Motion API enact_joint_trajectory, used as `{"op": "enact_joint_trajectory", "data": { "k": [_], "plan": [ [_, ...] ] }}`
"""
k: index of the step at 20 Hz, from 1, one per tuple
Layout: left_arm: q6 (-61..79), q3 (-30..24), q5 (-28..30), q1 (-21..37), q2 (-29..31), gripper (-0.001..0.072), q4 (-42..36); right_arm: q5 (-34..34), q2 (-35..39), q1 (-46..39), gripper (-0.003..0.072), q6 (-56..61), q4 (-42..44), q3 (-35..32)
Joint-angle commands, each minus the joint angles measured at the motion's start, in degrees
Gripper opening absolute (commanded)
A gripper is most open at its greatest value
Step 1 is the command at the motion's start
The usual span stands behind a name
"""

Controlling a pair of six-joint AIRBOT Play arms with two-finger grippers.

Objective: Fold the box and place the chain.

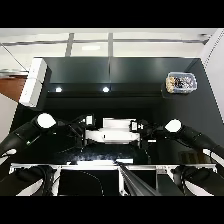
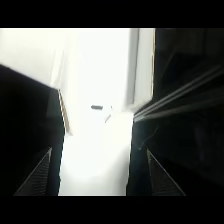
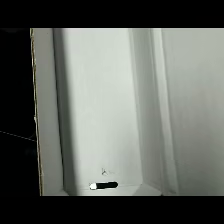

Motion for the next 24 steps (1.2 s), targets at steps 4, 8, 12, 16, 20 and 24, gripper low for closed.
{"op": "enact_joint_trajectory", "data": {
  "k": [4, 8, 12, 16, 20, 24],
  "plan": [
    [3.96, -0.50, 1.77, -1.01, -5.77, 0.0551, -7.39, 0.02, -0.02, 0.02, 0.0525, 0.09, 0.02, -0.04],
    [4.81, -0.50, 1.64, -1.01, -6.25, 0.0399, -7.82, 0.02, 0.00, 0.02, 0.0525, 0.22, 0.04, -0.04],
    [4.94, -0.50, 4.81, -2.75, -6.25, 0.0388, -8.90, 0.02, -0.02, 0.02, 0.0524, 0.22, 0.04, -0.04],
    [4.96, -0.50, 9.42, -6.54, -6.27, 0.0314, -8.85, 0.02, 0.00, 0.02, 0.0525, 0.24, 0.04, -0.04],
    [4.94, -0.50, 10.16, -8.52, -6.27, 0.0222, -8.81, 0.04, 0.00, 0.02, 0.0525, 0.39, 0.04, -0.04],
    [4.94, -0.50, 9.92, -8.85, -6.25, 0.0222, -10.64, 0.04, 0.00, 0.02, 0.0525, 0.42, 0.04, -0.04]
  ]
}}
